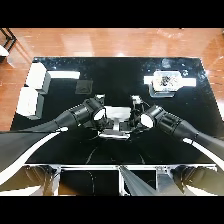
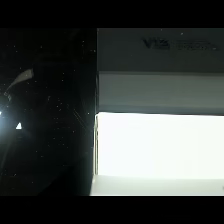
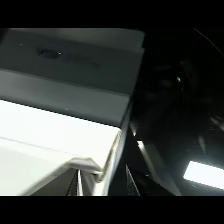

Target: Fold the box and place the chain.

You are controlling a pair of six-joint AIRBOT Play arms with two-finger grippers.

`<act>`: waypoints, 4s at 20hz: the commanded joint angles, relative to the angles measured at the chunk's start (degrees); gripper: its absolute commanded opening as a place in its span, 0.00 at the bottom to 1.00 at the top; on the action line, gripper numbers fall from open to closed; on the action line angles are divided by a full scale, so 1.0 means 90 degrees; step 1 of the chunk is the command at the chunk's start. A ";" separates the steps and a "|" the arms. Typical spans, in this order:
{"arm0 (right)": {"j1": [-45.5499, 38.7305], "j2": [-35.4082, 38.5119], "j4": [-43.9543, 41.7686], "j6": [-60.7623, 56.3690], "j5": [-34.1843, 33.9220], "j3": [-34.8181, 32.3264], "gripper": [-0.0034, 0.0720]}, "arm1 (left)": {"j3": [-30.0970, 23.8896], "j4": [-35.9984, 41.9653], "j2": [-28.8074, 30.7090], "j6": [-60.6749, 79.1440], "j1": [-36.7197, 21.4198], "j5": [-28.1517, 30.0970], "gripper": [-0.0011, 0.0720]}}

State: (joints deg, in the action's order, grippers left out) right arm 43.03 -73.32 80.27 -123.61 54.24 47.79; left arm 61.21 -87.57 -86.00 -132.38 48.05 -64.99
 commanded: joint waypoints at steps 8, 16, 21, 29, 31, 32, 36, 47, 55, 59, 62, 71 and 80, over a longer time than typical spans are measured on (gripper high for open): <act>0.0036 -0.0520 0.0102 -0.0333 0.0758 0.0578 0.44 | 0.0002 -0.0005 -0.0002 0.0002 0.0002 -0.0002 0.04; 0.0034 -0.0787 0.0117 -0.0814 0.1285 0.1022 0.31 | 0.0002 -0.0005 -0.0002 0.0002 0.0002 -0.0002 0.04; 0.0034 -0.1037 0.0170 -0.0816 0.1537 0.1275 0.31 | 0.0002 -0.0012 -0.0002 0.0095 0.0000 -0.0024 0.04; 0.0034 -0.1086 0.0345 -0.0843 0.1617 0.1275 0.31 | 0.0002 -0.0027 -0.0002 0.0090 0.0000 0.0012 0.04; 0.0036 -0.1144 0.0321 -0.0843 0.1608 0.1275 0.31 | 0.0002 -0.0027 -0.0002 0.0090 0.0000 0.0017 0.04; 0.0036 -0.1161 0.0321 -0.0843 0.1593 0.1275 0.31 | 0.0002 -0.0027 -0.0002 0.0090 0.0000 0.0017 0.04; 0.0034 -0.1175 0.0333 -0.0840 0.1552 0.1275 0.31 | 0.0002 -0.0027 -0.0002 0.0090 0.0000 0.0032 0.04; 0.0034 -0.1214 0.0257 -0.0714 0.1615 0.1273 0.07 | 0.0002 -0.0022 -0.0002 0.0087 0.0000 0.0034 0.04; 0.0034 -0.1214 0.0255 -0.0714 0.1615 0.1275 0.07 | 0.0002 -0.0019 -0.0002 0.0090 0.0002 0.0027 0.04; 0.0036 -0.1214 0.0255 -0.0714 0.1615 0.1275 0.08 | 0.0002 -0.0019 -0.0002 0.0087 0.0002 0.0027 0.04; 0.0034 -0.1214 0.0253 -0.0724 0.1617 0.1275 0.39 | 0.0002 -0.0019 -0.0002 0.0090 0.0002 0.0032 0.04; 0.0034 -0.1209 0.0250 -0.0729 0.1620 0.1275 0.57 | 0.0002 0.0002 -0.0002 0.0087 0.0002 0.0032 0.04; 0.0032 -0.0357 0.0678 0.0185 0.1931 0.1367 0.57 | 0.0002 0.0000 -0.0002 0.0087 -0.0005 0.0027 0.04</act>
State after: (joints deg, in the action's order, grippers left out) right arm 43.35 -80.29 84.23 -125.69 69.89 59.92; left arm 61.21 -87.59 -86.00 -131.68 48.07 -64.77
